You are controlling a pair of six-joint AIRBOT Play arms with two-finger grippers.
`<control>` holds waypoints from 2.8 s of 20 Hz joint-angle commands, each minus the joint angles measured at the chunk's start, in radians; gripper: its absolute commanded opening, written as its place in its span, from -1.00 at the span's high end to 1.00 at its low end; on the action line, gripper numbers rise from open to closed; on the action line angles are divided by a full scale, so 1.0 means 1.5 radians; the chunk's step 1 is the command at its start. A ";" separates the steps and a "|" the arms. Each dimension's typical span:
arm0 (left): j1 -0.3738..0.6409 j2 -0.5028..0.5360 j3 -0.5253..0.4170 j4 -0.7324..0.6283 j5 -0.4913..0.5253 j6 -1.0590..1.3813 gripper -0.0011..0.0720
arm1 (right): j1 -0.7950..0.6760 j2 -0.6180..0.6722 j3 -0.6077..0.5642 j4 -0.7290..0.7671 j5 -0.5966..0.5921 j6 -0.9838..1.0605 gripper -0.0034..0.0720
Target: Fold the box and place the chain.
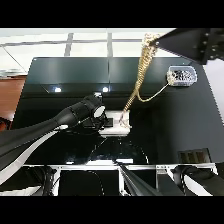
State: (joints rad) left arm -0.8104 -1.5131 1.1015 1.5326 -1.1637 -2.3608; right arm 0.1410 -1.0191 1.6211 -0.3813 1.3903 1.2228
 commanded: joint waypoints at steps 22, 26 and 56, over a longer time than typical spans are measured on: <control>0.001 -0.001 0.001 0.000 0.001 0.000 0.89 | 0.032 0.000 -0.148 -0.289 0.080 0.088 0.87; 0.001 -0.001 0.001 0.000 0.001 0.000 0.89 | 0.032 0.000 -0.166 -0.222 0.128 0.064 0.87; 0.001 -0.001 0.001 0.000 0.002 0.000 0.89 | 0.053 0.009 -0.586 -0.269 -0.320 0.161 -0.08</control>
State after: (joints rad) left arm -0.8104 -1.5131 1.1015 1.5326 -1.1614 -2.3604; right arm 0.3157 -1.0115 0.7395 -0.7044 0.8917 1.4750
